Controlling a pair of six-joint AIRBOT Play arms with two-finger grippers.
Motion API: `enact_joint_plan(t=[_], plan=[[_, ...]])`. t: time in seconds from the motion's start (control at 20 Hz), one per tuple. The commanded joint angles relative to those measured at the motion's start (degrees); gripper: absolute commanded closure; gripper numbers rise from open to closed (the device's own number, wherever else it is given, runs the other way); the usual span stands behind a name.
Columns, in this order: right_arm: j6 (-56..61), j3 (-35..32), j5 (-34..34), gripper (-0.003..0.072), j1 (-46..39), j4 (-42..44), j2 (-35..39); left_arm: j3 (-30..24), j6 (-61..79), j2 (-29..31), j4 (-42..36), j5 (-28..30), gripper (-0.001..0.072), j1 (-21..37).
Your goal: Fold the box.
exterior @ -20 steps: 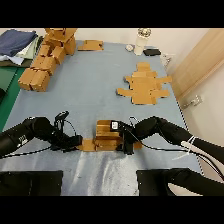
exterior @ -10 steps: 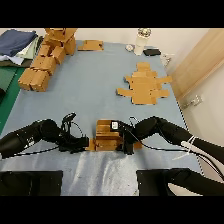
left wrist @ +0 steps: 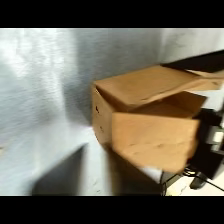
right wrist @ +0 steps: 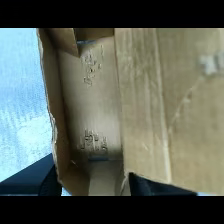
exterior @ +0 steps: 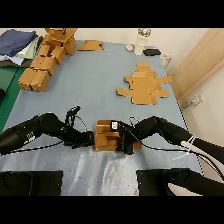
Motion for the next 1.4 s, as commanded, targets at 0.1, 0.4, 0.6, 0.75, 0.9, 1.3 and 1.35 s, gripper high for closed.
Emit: enact_joint_plan(t=[0.1,0.4,0.6,0.75,0.9,1.3,1.35], plan=[[0.02,0.0,0.0,0.0217,0.04,0.02,-0.02,1.75,0.07,-0.02,-0.28,-0.07,0.0264,0.02],[0.02,0.0,0.0,0.0216,0.04,0.02,-0.02,1.75,0.07,-0.02,-0.39,0.09,0.0263,0.0],[0.02,0.0,-0.02,0.0217,0.04,0.02,-0.02,1.73,0.09,-0.44,-0.92,3.3,0.0263,-0.44],[0.02,0.0,0.0,0.0216,0.04,0.02,-0.02,1.73,0.07,-0.44,-3.54,5.11,0.0263,-0.46],[0.02,0.0,0.0,0.0216,0.04,0.02,-0.02,1.75,0.13,-1.31,-5.05,4.46,0.0261,-0.46],[0.02,0.0,0.0,0.0216,0.04,0.02,-0.02,2.93,-0.13,-3.06,-1.16,3.32,0.0232,-4.98],[0.02,0.0,0.0,0.0216,0.04,0.02,-0.02,3.28,-0.63,-3.06,-1.03,4.46,0.0233,-5.73]])
